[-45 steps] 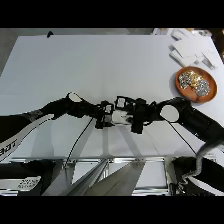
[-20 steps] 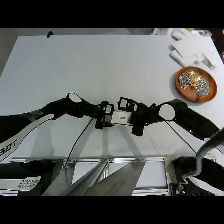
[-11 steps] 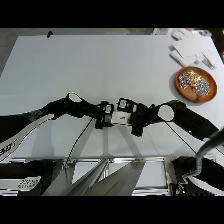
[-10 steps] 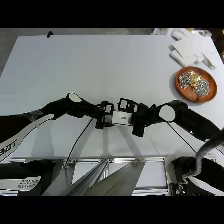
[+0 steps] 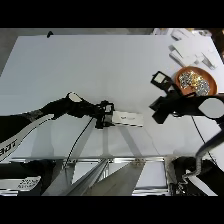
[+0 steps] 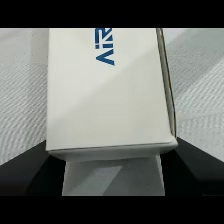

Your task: Fold the box and place the chain.

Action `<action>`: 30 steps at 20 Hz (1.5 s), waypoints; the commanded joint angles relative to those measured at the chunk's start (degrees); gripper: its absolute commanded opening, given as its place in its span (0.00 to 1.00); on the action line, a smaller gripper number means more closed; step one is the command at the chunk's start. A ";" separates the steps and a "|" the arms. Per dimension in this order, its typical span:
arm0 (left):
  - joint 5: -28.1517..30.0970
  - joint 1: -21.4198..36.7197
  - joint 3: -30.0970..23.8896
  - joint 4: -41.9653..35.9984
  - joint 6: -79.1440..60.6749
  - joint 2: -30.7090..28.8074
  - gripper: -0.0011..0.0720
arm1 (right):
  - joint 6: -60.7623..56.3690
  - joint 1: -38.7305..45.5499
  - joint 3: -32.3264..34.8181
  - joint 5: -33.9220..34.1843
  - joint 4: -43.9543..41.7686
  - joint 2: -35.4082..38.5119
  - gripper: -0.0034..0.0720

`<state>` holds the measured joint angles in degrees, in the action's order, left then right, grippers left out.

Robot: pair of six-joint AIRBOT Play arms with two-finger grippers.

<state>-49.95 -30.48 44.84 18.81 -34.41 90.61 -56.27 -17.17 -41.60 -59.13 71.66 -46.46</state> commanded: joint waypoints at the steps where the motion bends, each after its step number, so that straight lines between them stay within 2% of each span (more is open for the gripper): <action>1: 0.02 0.02 0.04 0.04 -0.07 0.02 0.28 | -22.21 10.45 0.96 -13.05 16.83 0.90 0.07; 3: -0.02 0.02 0.04 0.04 -0.07 0.02 0.28 | -27.98 17.46 2.56 -15.41 19.47 0.48 0.07; 6: 0.00 0.02 0.04 0.04 -0.07 0.02 0.28 | -28.00 23.30 4.11 -15.15 17.92 0.48 0.07; 11: 0.00 0.02 0.04 0.04 -0.04 0.02 0.28 | -28.79 23.61 4.09 -9.81 15.30 0.50 0.07; 22: -0.02 0.02 0.04 -0.20 -0.04 0.02 0.28 | -28.76 23.61 4.09 -9.86 15.28 0.50 0.07; 24: -0.59 0.02 0.04 -2.21 -0.04 0.02 0.28 | -28.79 23.61 4.09 -9.86 15.28 0.50 0.07; 26: -2.08 0.02 0.04 -8.20 -0.02 -0.04 0.28 | -28.76 23.61 4.09 -9.84 15.30 0.50 0.07; 28: -2.29 0.61 0.04 -9.09 -0.07 -1.75 0.28 | -28.76 23.61 4.09 -9.84 15.28 0.50 0.07; 30: -2.05 2.95 0.04 -7.87 1.49 -6.05 0.30 | -28.79 23.61 4.09 -9.84 15.28 0.50 0.07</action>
